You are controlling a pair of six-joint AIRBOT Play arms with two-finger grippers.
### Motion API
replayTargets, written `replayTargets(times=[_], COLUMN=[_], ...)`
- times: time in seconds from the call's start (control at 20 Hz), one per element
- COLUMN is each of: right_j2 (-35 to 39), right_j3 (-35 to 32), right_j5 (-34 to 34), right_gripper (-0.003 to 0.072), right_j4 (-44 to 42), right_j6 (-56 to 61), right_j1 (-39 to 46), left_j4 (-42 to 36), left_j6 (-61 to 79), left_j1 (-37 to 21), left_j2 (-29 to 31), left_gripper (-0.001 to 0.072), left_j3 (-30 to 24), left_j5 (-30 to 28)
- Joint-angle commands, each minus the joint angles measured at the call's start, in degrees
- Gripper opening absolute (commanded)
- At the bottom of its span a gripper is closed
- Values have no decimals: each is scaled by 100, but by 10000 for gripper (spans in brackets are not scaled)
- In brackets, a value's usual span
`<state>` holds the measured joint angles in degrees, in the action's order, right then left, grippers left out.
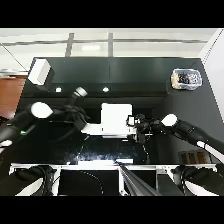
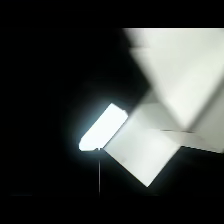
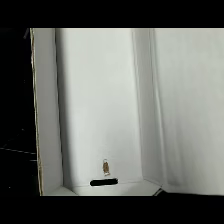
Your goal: Fold the box and place the chain.
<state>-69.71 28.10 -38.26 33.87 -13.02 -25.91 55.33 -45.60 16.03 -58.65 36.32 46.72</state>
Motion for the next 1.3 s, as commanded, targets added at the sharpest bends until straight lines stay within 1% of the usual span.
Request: replayTargets(times=[0.0, 0.05, 0.1, 0.15, 0.2, 0.3, 0.4, 0.5, 0.6, 0.7, 0.75, 0.8, 1.0, 1.05, 1.1, 1.15, 1.2, 1.25], right_j2=[-2, -2, -2, -2, -2, -2, -2, -2, -2, -2, -2, -2, -2, -2, -2, -2, -2, -2], right_j3=[-2, -2, -2, -2, -2, -2, -2, -2, -2, -2, -2, -2, -2, -2, -2, -2, -2, -2], right_j5=[-4, -4, -4, -4, -2, -2, -2, -4, -2, -2, -4, -4, -4, -4, -4, -2, -4, -4], right_gripper=[529, 529, 529, 529, 529, 530, 529, 530, 530, 530, 529, 530, 530, 529, 529, 529, 530, 529], right_j4=[0, 0, 0, 0, 0, 0, 2, 0, 0, 0, 0, 0, 0, 0, 0, 2, 0, 0], right_j6=[2, 2, 2, 2, 2, 2, 2, 2, 2, 2, 2, 2, 2, 2, 2, 2, 2, 2], right_j1=[-2, -2, -2, -2, -2, -2, -2, -2, -2, -2, -2, -2, -2, -2, -2, -2, -2, -2], left_j4=[452, 581, 503, 376, 271, -378, -1036, -1585, -2103, -2583, -2734, -2754, -2680, -2568, -2437, -2304, -2142, -2020], left_j6=[-2253, -2273, -2601, -3261, -3700, -3532, -2796, -2343, -1532, -1259, -1257, -1259, -1263, -1263, -1263, -1263, -1263, -1263], left_j1=[-1692, -2094, -2398, -2612, -2728, -2710, -2468, -2041, -1515, -1078, -933, -846, -789, -785, -769, -750, -726, -682], left_j2=[431, 409, 376, 337, 280, 55, -317, -809, -1220, -1510, -1600, -1661, -1620, -1554, -1475, -1419, -1375, -1355], left_gripper=[27, 27, 27, 27, 28, 28, 27, 27, 27, 27, 27, 27, 33, 138, 306, 437, 649, 701], left_j3=[-9, -17, -125, -313, -485, -820, -984, -999, -997, -997, -992, -957, -688, -592, -479, -365, -245, -151], left_j5=[1045, 1366, 1388, 1392, 1375, 1346, 1504, 1502, 1351, 986, 763, 664, 787, 796, 901, 1051, 1235, 1401])
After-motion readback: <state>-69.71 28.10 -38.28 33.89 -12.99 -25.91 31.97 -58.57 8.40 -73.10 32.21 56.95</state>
